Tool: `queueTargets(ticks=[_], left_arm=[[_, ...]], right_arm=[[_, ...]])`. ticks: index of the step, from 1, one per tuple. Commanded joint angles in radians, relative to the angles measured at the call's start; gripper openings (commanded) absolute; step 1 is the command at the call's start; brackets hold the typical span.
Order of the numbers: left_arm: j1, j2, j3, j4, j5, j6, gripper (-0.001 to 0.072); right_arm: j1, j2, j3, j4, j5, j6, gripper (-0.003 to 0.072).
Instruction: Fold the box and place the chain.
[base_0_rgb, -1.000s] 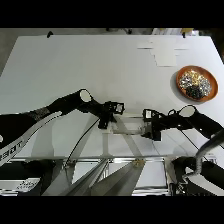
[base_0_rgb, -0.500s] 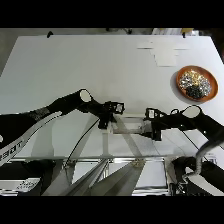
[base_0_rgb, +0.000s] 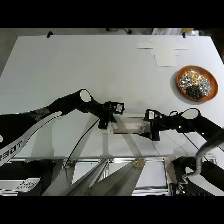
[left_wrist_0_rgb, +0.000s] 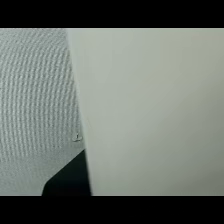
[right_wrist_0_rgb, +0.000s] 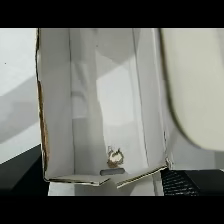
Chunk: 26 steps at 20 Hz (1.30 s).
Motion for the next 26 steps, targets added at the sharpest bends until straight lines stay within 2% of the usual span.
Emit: queueTargets(ticks=[1, 9, 11, 19, 24, 26], left_arm=[[0.0, 0.0, 0.001, 0.0, 0.0, 0.0, 0.001], [0.0, 0.0, 0.001, 0.0, 0.0, 0.0, 0.001], [0.0, 0.0, 0.001, 0.0, 0.0, 0.0, 0.001], [0.0, 0.0, 0.001, 0.0, 0.0, 0.0, 0.001], [0.0, 0.0, 0.001, 0.0, 0.0, 0.0, 0.001], [0.0, 0.0, 0.001, 0.0, 0.0, 0.0, 0.001]], right_arm=[[-0.001, -0.007, -0.002, 0.014, -0.017, -0.019, 0.0662], [-0.001, -0.021, -0.016, -0.032, -0.023, -0.019, 0.0645], [-0.001, -0.023, -0.016, -0.018, -0.024, -0.029, 0.0601], [0.034, -0.065, -0.016, -0.007, -0.058, -0.054, 0.0598], [0.044, -0.074, -0.016, -0.01, -0.07, -0.053, 0.0516], [0.04, -0.074, -0.016, -0.012, -0.067, -0.052, 0.0434]])
